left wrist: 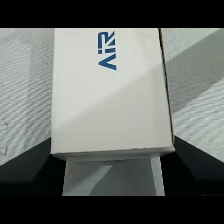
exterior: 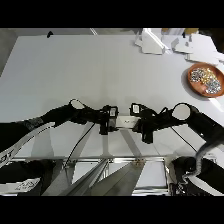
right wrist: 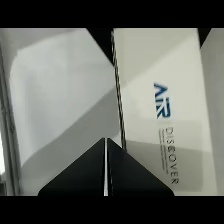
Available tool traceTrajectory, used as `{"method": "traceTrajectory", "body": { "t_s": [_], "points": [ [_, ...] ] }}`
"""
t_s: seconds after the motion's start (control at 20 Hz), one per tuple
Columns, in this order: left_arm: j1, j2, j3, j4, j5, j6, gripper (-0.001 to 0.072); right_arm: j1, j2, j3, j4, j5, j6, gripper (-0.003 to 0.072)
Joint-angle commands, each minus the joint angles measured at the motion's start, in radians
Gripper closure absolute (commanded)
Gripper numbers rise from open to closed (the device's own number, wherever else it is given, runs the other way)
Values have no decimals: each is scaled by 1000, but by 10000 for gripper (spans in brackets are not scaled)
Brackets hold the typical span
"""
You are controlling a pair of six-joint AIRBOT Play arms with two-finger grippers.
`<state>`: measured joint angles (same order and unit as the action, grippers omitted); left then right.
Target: Fold the box and place the chain.
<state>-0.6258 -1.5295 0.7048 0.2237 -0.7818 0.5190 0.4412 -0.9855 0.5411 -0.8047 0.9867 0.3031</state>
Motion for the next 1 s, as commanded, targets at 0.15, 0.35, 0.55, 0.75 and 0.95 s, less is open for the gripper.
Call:
{"method": "traceTrajectory", "body": {
  "t_s": [0.15, 0.35, 0.55, 0.75, 0.95],
  "points": [
    [1, 1, 1, 1, 0, 0, 575, 0, 39, 0, 97, -107, -98, 670],
    [1, 1, 1, 1, 0, 0, 574, 0, -51, 0, 98, -107, -97, 670],
    [1, 1, 1, 1, 0, 0, 575, 0, -80, 0, 93, -96, -95, 671],
    [1, 1, 0, 1, 0, 0, 575, 0, -89, 0, 47, -89, -83, 671],
    [1, 1, 1, 1, 0, 0, 575, 0, -122, 0, 40, -84, -68, 671]
  ]
}}
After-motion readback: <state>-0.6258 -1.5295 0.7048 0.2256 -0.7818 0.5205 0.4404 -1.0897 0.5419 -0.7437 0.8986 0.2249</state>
